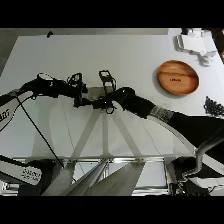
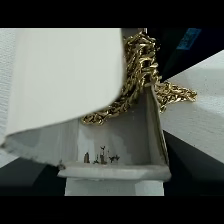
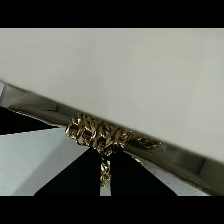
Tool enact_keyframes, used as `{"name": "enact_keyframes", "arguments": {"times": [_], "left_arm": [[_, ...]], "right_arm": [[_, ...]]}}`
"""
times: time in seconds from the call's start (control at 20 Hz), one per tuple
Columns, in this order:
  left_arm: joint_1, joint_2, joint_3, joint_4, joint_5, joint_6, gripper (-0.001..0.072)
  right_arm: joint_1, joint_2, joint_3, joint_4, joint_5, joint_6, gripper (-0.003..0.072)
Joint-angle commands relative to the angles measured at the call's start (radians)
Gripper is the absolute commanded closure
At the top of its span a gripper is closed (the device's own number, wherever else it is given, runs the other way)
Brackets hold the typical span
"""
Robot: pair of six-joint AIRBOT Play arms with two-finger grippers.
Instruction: Fold the box and place the chain.
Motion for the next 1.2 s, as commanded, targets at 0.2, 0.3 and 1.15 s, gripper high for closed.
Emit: {"name": "enact_keyframes", "arguments": {"times": [0.2,0.3,1.15], "left_arm": [[0.000,0.000,0.000,-0.003,0.004,-0.001,0.0334],[0.000,0.000,0.000,-0.003,0.004,-0.001,0.0334],[0.000,0.000,0.000,-0.003,0.004,-0.001,0.0334]], "right_arm": [[0.001,0.120,0.000,-0.005,-0.003,-0.002,0.0674],[-0.011,0.174,0.000,-0.005,-0.050,-0.024,0.0674],[-0.168,0.215,0.001,-0.003,-0.208,-0.085,0.0674]]}}
